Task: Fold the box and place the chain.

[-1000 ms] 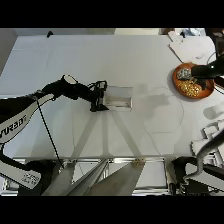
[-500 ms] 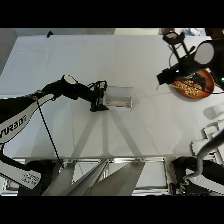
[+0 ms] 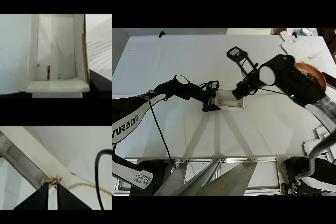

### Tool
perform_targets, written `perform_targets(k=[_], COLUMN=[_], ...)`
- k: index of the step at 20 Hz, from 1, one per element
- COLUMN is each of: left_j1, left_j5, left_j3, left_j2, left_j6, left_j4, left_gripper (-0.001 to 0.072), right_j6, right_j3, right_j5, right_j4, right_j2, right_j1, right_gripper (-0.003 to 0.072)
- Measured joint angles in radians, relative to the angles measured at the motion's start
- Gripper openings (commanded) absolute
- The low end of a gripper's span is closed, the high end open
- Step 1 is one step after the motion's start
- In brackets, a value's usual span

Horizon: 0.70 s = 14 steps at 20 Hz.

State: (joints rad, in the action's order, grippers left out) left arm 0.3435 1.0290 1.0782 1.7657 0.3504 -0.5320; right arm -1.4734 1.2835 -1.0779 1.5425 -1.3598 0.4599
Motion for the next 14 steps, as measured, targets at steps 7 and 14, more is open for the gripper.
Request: perform_targets(k=[7,14], left_j1=[0.000,0.000], left_j5=[0.000,0.000], left_j3=[0.000,0.000], left_j2=[0.000,0.000], left_j6=[0.000,0.000], left_j4=[0.000,0.000], left_gripper=[0.0276,0.0276], right_j6=[-0.033,-0.066], right_j3=[0.000,0.000], right_j5=[0.096,0.109], right_j4=[-0.006,0.039], right_j2=[-0.088,-0.085], right_j1=[0.105,0.114], right_gripper=[0.0009,0.0013])
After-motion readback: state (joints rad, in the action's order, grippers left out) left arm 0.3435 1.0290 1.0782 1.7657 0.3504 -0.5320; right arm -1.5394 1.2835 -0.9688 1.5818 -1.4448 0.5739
